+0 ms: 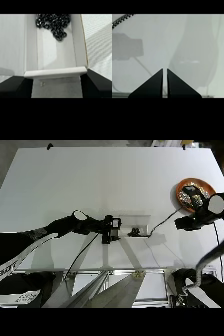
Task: Fold the box and place the chain.
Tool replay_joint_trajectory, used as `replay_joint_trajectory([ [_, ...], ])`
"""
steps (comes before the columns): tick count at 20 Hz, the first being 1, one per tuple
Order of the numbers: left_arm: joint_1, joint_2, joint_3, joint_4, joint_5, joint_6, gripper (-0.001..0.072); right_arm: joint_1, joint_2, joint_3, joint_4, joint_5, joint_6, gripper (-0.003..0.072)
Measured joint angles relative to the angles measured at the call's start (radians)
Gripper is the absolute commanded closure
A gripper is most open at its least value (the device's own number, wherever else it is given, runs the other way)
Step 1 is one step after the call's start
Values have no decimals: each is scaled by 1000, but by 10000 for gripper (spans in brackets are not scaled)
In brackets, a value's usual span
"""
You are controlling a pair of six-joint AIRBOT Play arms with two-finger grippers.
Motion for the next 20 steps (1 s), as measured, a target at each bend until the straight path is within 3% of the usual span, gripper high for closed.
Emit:
replay_joint_trajectory([
  [12,0,0,0,0,0,0,606,-1,-140,0,-2,-1,2,628],
  [20,0,0,0,0,0,0,606,-1,-77,0,-2,3,2,628],
])
